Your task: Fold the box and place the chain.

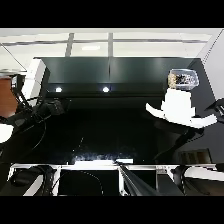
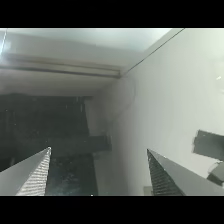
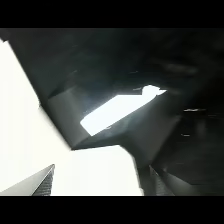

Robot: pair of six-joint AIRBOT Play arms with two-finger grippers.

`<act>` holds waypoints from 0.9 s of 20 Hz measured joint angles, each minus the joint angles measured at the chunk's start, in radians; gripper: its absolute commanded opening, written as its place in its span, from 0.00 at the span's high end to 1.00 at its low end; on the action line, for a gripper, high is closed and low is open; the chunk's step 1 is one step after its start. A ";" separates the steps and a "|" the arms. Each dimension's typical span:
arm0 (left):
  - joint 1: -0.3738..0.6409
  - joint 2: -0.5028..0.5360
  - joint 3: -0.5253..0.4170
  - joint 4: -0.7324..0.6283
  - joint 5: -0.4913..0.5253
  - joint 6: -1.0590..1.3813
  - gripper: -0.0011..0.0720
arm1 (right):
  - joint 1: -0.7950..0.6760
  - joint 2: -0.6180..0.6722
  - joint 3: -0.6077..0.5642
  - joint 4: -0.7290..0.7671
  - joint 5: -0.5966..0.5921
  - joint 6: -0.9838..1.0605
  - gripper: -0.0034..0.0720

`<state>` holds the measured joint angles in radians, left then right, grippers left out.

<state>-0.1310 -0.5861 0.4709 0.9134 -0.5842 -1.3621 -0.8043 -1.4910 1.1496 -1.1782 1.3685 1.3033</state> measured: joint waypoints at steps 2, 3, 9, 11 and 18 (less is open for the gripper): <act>0.000 -0.013 0.000 -0.003 -0.002 0.000 0.01 | -0.008 -0.046 0.005 0.042 0.055 -0.048 0.02; 0.000 -0.018 0.000 -0.006 -0.001 0.000 0.01 | -0.011 -0.068 0.007 0.050 0.077 -0.061 0.02; 0.000 -0.031 0.000 -0.014 -0.003 0.000 0.01 | -0.017 -0.136 0.010 0.076 0.136 -0.125 0.68; 0.000 -0.032 0.000 -0.014 -0.003 0.000 0.01 | -0.017 -0.142 0.010 0.083 0.151 -0.156 0.80; 0.000 -0.032 0.000 -0.014 -0.003 0.000 0.01 | -0.012 -0.124 0.008 0.198 0.251 -0.287 0.80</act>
